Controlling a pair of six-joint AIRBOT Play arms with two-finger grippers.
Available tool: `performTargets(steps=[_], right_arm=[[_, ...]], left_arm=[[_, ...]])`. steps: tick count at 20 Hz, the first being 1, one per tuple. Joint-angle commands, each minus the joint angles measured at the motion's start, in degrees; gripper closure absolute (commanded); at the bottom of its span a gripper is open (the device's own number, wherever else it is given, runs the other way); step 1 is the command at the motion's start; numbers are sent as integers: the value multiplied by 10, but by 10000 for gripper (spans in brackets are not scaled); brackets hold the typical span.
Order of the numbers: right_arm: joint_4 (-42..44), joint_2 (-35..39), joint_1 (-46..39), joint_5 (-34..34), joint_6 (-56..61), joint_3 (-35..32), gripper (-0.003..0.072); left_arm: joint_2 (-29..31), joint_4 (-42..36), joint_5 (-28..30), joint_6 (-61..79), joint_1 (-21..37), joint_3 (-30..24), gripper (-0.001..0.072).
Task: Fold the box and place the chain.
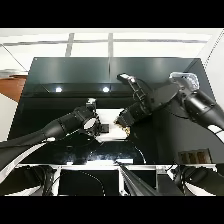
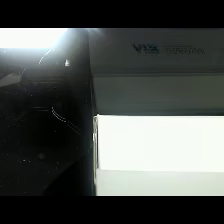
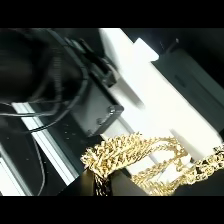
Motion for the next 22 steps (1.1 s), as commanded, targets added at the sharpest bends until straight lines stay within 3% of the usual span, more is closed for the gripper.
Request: performTargets(steps=[1, 4, 5, 6, 10, 13, 16, 17, 18, 22], right_arm=[[2, -34, 0, 9, -12, -8, 661], [1, -36, 0, 3, -12, -8, 649], [-1, -36, 0, 2, -11, -8, 461], [-1, -36, -5, -5, -11, -8, 217], [-36, -5, -86, -80, -23, -8, 192], [-95, 34, -197, -82, -24, -12, 192], [-162, 40, -297, 24, 47, -52, 190], [-189, 39, -320, 76, 69, -75, 22], [-205, 32, -334, 113, 81, -92, -24], [-234, -37, -348, 256, 213, -103, -19]], left_arm=[[0, 0, -1, 0, 0, 0, 681], [0, 0, 0, 0, 0, 0, 681], [0, 0, 0, 0, 0, 0, 681], [0, 0, 0, 0, 0, 0, 681], [0, 0, -5, 0, 0, 0, 681], [0, 0, -5, 0, 0, 0, 681], [0, 0, -4, 0, 0, 0, 681], [0, 0, -4, 0, 0, 0, 681], [0, 0, -4, 0, 0, 0, 681], [0, 0, -2, 0, 0, 0, 681]])
